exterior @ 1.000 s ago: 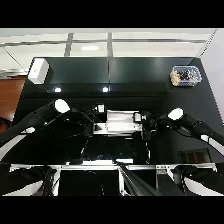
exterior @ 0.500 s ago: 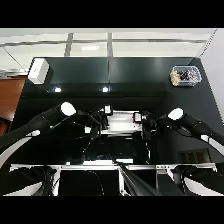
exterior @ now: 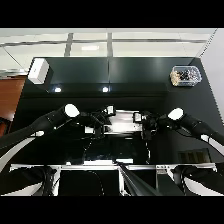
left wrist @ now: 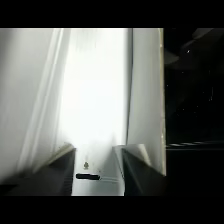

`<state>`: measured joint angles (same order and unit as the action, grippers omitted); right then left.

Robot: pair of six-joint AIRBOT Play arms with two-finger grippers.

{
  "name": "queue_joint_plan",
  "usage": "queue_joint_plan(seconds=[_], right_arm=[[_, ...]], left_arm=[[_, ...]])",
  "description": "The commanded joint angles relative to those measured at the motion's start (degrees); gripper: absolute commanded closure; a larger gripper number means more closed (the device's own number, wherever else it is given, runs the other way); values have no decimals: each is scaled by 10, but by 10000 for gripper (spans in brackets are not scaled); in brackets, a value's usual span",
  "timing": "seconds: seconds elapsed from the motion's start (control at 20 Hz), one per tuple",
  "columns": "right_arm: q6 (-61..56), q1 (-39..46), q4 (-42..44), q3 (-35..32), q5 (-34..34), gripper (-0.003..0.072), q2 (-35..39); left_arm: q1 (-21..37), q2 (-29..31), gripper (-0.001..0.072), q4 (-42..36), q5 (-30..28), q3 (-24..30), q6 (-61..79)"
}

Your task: Fold the box and place the chain.

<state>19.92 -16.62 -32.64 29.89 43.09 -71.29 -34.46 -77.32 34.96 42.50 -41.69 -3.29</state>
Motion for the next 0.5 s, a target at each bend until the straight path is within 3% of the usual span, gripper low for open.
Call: queue_joint_plan(seconds=[0.0, 0.05, 0.1, 0.15, 0.25, 0.45], right_arm=[[0, 0, 0, 0, 0, 549, 0], [0, 0, 0, 0, 0, 549, 0], [0, 0, 0, 0, 0, 549, 0], [0, 0, 0, 0, 0, 549, 0], [0, 0, 0, 0, 0, 549, 0], [0, 0, 0, 0, 0, 548, 0]], left_arm=[[-1, 1, 548, 21, 1, 0, 1], [-1, 5, 561, 32, 2, 0, -2], [0, 11, 362, 39, 1, 0, -16], [5, 23, 334, 57, -1, 0, -47], [36, 59, 685, 121, 30, 0, -141], [157, 125, 686, 259, 173, 0, -367]])
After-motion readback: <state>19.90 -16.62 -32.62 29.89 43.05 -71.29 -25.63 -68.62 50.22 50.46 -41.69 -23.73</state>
